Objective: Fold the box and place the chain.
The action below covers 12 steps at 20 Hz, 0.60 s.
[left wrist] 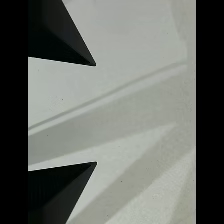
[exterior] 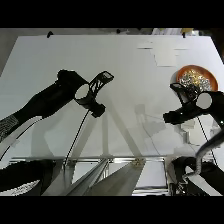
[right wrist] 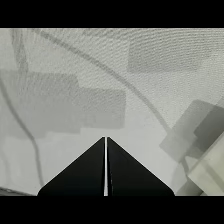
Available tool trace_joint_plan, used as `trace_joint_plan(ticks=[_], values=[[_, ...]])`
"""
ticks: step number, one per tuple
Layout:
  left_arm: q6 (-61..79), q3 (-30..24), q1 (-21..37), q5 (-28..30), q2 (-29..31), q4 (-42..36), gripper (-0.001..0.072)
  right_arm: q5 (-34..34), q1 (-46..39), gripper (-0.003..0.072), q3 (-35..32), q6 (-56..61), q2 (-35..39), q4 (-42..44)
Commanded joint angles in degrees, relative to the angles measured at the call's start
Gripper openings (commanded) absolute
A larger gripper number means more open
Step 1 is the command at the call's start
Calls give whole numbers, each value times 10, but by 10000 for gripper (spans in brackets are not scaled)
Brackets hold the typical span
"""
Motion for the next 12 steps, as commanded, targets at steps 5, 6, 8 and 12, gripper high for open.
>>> trace_joint_plan(ticks=[5,6,8,12], values=[[0,0,0,0,0,0,638,-16,0,17,0,0,0,0],[0,0,0,0,0,0,638,-16,0,17,0,0,0,0],[0,0,0,0,0,0,638,-16,0,17,0,0,0,0],[0,0,0,0,0,0,638,-93,-1,16,0,43,0,-30]])
